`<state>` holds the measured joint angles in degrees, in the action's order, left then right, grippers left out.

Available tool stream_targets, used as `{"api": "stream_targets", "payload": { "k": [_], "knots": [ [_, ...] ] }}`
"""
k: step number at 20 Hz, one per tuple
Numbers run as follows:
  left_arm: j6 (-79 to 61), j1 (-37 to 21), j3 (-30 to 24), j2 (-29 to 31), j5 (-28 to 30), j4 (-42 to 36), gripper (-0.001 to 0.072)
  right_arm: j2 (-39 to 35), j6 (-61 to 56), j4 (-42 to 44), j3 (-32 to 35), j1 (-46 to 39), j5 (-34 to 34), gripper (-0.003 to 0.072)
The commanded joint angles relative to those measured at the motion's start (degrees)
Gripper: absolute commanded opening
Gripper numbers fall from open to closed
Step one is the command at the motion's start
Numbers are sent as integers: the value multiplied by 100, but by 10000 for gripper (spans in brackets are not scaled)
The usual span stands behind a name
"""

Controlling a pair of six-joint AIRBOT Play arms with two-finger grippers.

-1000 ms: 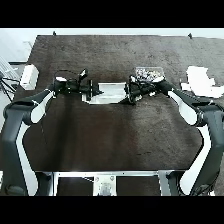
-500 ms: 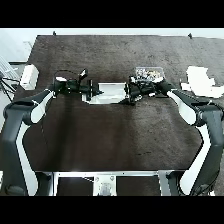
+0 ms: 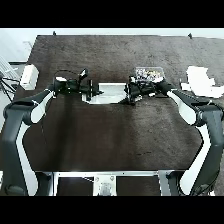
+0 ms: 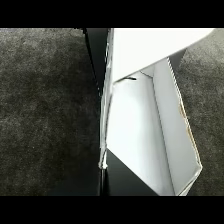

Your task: Fold the box and place the chain.

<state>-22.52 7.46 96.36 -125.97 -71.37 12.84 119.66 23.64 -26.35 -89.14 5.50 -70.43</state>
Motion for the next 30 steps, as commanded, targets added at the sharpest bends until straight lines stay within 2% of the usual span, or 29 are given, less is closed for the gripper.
{"api": "stream_targets", "payload": {
  "k": [1, 24, 30],
  "knots": [
    [0, -2, -2, -2, 7, -2, 21, 2, -2, 2, -2, 4, 7, 496],
    [4, -2, -2, -2, -2, 0, 21, 4, -2, 0, 0, 9, 7, 496],
    [2, -2, -2, -2, -186, -2, 21, 4, -2, 0, 0, 9, 7, 496]
  ]
}}
